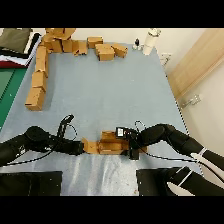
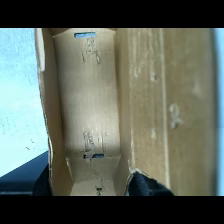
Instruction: Fold the box.
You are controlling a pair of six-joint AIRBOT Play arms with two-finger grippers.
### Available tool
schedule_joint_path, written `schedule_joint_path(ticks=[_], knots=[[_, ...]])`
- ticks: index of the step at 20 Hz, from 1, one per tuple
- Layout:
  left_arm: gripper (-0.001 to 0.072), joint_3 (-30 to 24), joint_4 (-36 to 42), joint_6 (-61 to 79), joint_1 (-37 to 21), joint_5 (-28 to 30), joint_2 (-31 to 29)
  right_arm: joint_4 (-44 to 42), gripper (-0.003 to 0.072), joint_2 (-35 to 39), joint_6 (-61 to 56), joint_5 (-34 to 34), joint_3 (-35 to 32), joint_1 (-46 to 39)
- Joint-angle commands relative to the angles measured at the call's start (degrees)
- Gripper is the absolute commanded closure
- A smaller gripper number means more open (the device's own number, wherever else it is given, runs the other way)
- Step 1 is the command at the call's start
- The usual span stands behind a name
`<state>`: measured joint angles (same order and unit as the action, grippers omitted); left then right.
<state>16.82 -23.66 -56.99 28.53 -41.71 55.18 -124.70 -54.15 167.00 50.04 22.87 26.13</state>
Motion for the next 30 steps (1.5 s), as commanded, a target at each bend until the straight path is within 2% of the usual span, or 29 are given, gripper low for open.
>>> schedule_joint_path(ticks=[1, 5, 8, 11, 12, 13, 14, 21, 22, 23, 26, 30], knots=[[0.0700, 0.3, 7.6, 7.1, 1.8, 3.2, 0.2, 0.0, 0.0189, 0.0, 0.0, 0.0, 0.0, 0.0], [0.0700, 1.2, 13.7, 10.2, 3.0, 2.6, 0.2, 0.0, 0.0189, 0.0, 0.0, 0.0, 0.0, 0.0], [0.0701, 2.7, 13.8, 9.5, 5.0, 3.0, 0.2, 0.0, 0.0189, 0.0, 0.0, 0.0, 0.0, 0.0], [0.0697, 3.8, 13.4, 8.9, 7.6, 8.1, 0.2, 0.0, 0.0189, 0.0, 0.0, 0.0, 0.0, 0.0], [0.0631, 3.8, 13.4, 7.5, 8.1, 9.5, 0.2, 0.0, 0.0189, 0.0, 0.0, 0.0, 0.0, 0.0], [0.0385, 3.8, 13.4, 5.0, 8.3, 10.6, 0.2, 0.0, 0.0189, 0.0, 0.0, 0.0, 0.0, 0.0], [0.0328, 3.8, 13.4, 3.6, 8.2, 10.7, 0.2, 0.0, 0.0189, 0.0, 0.0, 0.0, 0.0, 0.0], [0.0322, 4.1, 14.1, 0.7, 9.3, 9.6, 0.2, 0.0, 0.0189, 0.0, 0.0, 0.0, 0.0, 0.0], [0.0213, 4.6, 14.1, 0.5, 10.5, 10.0, 0.2, 0.0, 0.0189, 0.0, 0.0, 0.0, 0.0, 0.0], [0.0178, 5.3, 14.1, 0.3, 12.1, 11.0, 0.2, 0.0, 0.0188, 0.0, 0.0, 0.0, 0.0, 0.0], [0.0177, 6.7, 14.1, 0.1, 15.2, 12.6, 0.7, 0.0, 0.0189, 0.0, 0.0, 0.0, 0.0, 0.0], [0.0178, 6.7, 14.3, 0.1, 15.4, 12.8, 0.9, 0.0, 0.0189, 0.0, 0.0, 0.0, 0.0, 0.0]])
